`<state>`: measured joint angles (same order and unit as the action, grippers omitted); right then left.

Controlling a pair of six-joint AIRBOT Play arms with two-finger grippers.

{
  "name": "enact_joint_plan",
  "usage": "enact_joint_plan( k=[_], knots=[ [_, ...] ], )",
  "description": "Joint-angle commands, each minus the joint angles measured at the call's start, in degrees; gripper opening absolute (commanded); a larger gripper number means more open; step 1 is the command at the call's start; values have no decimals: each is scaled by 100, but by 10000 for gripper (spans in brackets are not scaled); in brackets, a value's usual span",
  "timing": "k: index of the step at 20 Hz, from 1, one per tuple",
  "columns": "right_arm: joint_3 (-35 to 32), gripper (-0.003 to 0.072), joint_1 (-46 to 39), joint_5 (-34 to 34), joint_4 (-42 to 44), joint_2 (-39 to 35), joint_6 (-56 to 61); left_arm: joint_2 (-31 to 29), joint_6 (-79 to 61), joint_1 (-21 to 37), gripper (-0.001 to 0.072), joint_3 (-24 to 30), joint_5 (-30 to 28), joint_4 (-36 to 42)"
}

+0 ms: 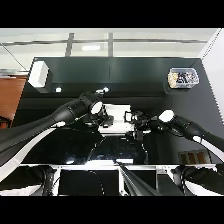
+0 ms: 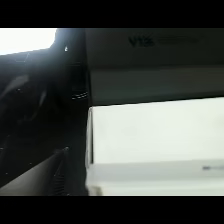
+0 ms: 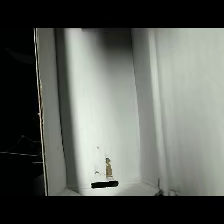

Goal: Fold the box and place the chain.

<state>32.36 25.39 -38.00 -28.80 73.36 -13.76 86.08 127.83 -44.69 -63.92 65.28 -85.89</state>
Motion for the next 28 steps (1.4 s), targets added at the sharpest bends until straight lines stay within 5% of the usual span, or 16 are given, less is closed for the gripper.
enact_joint_plan(
  k=[1,5,7,9,12,14,16,18,19,21,25,27,28],
  knots=[
    [0,470,2,-4,-2,0,2,72,184,-15,438,-7,-66,66],
    [0,470,2,-4,-2,0,2,85,186,-17,405,33,-186,68],
    [0,469,2,-2,0,0,2,85,184,-17,294,33,-184,72],
    [0,469,2,-2,0,0,2,85,186,-20,24,31,-199,111],
    [0,470,2,0,0,0,2,85,184,-17,23,31,-210,111],
    [0,470,2,0,0,0,2,83,184,-17,107,28,-155,138],
    [0,470,2,-2,0,0,2,83,184,-15,463,24,22,101],
    [0,470,2,-2,0,0,2,83,184,-15,489,26,103,87],
    [0,470,2,-2,0,0,2,85,186,-17,435,26,94,87],
    [0,470,2,0,0,0,2,85,184,-17,21,26,72,90],
    [0,471,2,-13,0,0,2,83,184,-15,23,24,50,83],
    [2,708,-2,-28,-17,-61,7,83,177,-15,24,24,52,83],
    [4,708,-2,-26,-24,-138,7,83,153,-15,24,24,57,85]
  ],
)
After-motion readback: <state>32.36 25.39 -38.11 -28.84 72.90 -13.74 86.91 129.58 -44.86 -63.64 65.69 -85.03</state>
